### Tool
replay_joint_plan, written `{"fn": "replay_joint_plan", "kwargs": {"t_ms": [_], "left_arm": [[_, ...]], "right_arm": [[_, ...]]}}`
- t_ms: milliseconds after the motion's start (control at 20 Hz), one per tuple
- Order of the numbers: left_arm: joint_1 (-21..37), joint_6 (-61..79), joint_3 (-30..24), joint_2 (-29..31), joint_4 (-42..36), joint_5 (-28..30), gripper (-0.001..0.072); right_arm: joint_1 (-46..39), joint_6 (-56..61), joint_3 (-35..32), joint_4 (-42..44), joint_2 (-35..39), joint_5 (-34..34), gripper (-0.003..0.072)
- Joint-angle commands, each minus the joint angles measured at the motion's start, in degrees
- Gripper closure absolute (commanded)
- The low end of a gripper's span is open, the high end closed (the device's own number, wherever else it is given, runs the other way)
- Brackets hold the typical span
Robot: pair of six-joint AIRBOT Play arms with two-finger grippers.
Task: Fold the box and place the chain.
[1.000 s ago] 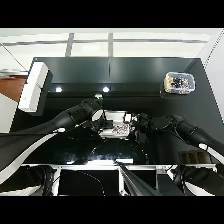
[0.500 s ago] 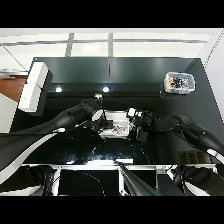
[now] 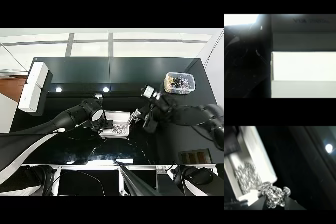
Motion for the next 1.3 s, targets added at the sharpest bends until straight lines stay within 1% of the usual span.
{"fn": "replay_joint_plan", "kwargs": {"t_ms": [0,100,200,300,350,550,700,850,1000,1050,1100,1150,1250], "left_arm": [[0.02,0.02,0.00,-0.04,0.02,-0.04,0.0680],[0.02,0.02,0.00,-0.04,0.02,-0.02,0.0680],[0.00,0.02,0.00,-0.04,0.00,0.00,0.0681],[0.00,0.02,0.00,-0.04,-0.02,-0.02,0.0680],[0.00,0.02,0.00,-0.04,-0.02,-0.04,0.0680],[-0.02,0.02,0.00,-0.04,-0.28,-0.09,0.0680],[0.00,0.02,0.00,-0.04,-1.11,0.00,0.0680],[0.00,0.02,0.00,-0.04,-1.11,0.00,0.0680],[0.04,0.02,0.00,-0.04,-1.09,0.20,0.0680],[0.04,0.00,0.00,-0.04,-1.09,0.42,0.0680],[0.04,0.00,0.00,-0.04,-1.09,0.68,0.0680],[0.04,0.00,0.00,-0.04,-1.09,0.83,0.0680],[0.04,0.00,0.00,-0.04,-1.09,0.85,0.0680]], "right_arm": [[-0.55,5.16,8.76,0.00,1.01,-6.45,0.0664],[-0.57,6.80,13.86,1.07,1.01,-10.23,0.0665],[-0.55,6.73,16.70,6.36,1.01,-14.69,0.0666],[-0.55,6.75,17.00,11.61,0.94,-16.04,0.0665],[-0.52,6.75,17.00,12.83,0.87,-16.00,0.0665],[-0.44,7.63,16.79,14.16,-0.11,-15.78,0.0665],[-0.42,8.15,16.76,17.84,-2.27,-15.41,0.0665],[-0.44,8.50,16.70,17.84,-4.87,-15.89,0.0664],[-0.44,11.56,16.63,16.11,-7.19,-19.65,0.0653],[-0.44,12.83,16.39,15.19,-7.52,-20.17,0.0572],[-0.44,14.05,16.37,13.40,-7.61,-20.55,0.0280],[-0.50,14.60,16.46,11.65,-7.61,-20.72,0.0087],[-1.84,14.78,16.61,8.76,-7.50,-21.92,0.0078]]}}
